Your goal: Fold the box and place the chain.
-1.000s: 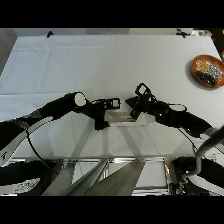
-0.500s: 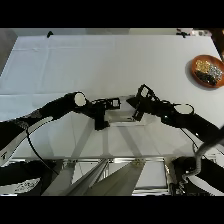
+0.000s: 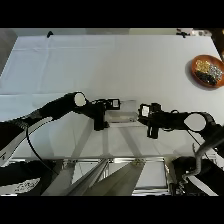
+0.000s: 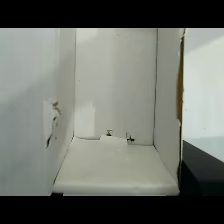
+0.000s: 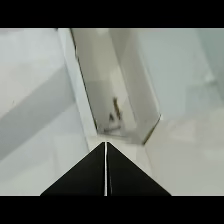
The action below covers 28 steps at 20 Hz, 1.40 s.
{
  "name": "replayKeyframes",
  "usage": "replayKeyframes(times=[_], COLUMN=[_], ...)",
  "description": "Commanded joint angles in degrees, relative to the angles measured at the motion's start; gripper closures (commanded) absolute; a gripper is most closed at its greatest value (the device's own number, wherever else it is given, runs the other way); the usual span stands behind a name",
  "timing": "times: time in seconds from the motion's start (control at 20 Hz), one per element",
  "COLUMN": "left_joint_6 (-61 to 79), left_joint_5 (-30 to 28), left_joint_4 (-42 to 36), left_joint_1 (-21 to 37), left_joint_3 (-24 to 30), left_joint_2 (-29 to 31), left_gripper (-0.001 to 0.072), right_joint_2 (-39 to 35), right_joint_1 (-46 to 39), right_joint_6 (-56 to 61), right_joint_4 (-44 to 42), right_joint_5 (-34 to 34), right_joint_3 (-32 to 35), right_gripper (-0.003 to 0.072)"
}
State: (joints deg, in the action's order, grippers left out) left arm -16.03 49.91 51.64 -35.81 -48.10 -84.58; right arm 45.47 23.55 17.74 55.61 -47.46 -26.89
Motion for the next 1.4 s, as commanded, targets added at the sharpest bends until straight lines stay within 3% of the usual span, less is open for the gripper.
replayKeyframes(times=[0.0,0.3,0.4,0.5,0.55,0.6,1.0,1.05,1.1,1.15,1.35], left_joint_6=[-2.1,-6.3,-5.8,-5.8,-5.8,-5.6,-4.8,-4.8,-4.8,-4.8,-4.8], left_joint_5=[-1.7,-4.3,-4.2,-4.3,-4.3,-4.3,-4.3,-4.2,-4.2,-4.2,-4.2], left_joint_4=[1.0,3.4,3.4,3.4,3.4,3.5,3.2,3.3,3.2,3.2,3.2], left_joint_1=[0.0,0.0,0.0,0.0,0.0,0.0,0.0,0.0,0.0,0.0,0.0], left_joint_3=[-0.1,-0.1,-0.1,-0.1,-0.1,-0.1,-0.1,-0.1,-0.1,-0.1,-0.1], left_joint_2=[2.0,3.3,3.3,3.2,3.2,3.2,1.8,1.3,0.9,0.8,0.8], left_gripper=[0.0384,0.0382,0.0341,0.0086,0.001,0.0008,0.003,0.012,0.0257,0.0334,0.0384], right_joint_2=[-0.8,-0.8,-0.8,-0.8,-0.8,-0.8,-0.8,-0.8,-0.8,-0.8,-0.8], right_joint_1=[0.0,0.0,0.0,0.0,0.0,0.0,0.0,0.0,0.0,0.0,0.0], right_joint_6=[5.4,5.4,5.4,5.4,5.4,5.4,5.4,5.4,5.4,5.4,4.5], right_joint_4=[7.6,7.6,7.6,7.5,7.5,7.5,7.5,7.5,7.5,7.5,7.5], right_joint_5=[-5.3,-3.2,-2.4,-2.2,-2.2,-2.2,-2.2,-2.2,-2.2,-2.1,0.4], right_joint_3=[0.0,0.0,0.0,0.0,0.0,0.0,0.0,0.0,0.0,0.0,0.0], right_gripper=[0.0676,0.0673,0.0672,0.0672,0.0672,0.0672,0.0672,0.0672,0.0672,0.0672,0.0672])
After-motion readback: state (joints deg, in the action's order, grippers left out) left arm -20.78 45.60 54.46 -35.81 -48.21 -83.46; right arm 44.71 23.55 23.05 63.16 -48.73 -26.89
